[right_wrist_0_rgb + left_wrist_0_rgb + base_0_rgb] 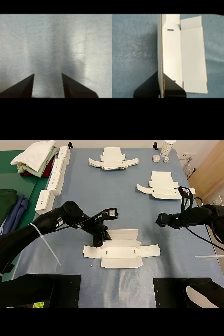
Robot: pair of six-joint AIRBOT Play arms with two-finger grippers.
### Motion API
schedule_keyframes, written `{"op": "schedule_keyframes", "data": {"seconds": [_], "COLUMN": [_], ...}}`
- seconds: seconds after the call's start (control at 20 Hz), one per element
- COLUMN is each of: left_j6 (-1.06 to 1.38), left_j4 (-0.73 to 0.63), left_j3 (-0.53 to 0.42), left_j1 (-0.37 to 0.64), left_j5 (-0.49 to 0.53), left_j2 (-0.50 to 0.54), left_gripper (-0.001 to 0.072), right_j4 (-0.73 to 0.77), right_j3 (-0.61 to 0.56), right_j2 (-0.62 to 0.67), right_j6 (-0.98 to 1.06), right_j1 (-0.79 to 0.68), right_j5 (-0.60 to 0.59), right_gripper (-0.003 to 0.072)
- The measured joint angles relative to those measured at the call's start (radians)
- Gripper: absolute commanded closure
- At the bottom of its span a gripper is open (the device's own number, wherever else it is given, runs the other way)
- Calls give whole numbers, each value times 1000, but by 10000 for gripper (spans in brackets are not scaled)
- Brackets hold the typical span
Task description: Fold the box.
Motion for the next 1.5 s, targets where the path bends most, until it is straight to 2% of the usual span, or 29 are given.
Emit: {"op": "schedule_keyframes", "data": {"seconds": [0.5,0.8,1.1,1.3,1.5], "left_j6": [-2,43,79,85,17], "left_j4": [5,-3,-3,3,57], "left_j3": [-5,-31,-194,-243,-256], "left_j1": [0,-41,-151,-199,-214], "left_j5": [-51,100,353,419,433], "left_j2": [-11,109,242,261,266], "left_gripper": [698,699,698,697,696], "right_j4": [3,3,2,2,3], "right_j3": [0,0,0,0,0], "right_j2": [0,0,0,0,0], "right_j6": [0,0,0,0,0], "right_j1": [0,0,0,0,0], "right_j5": [-14,-22,-23,-23,-22], "right_gripper": [156,156,156,156,156]}}
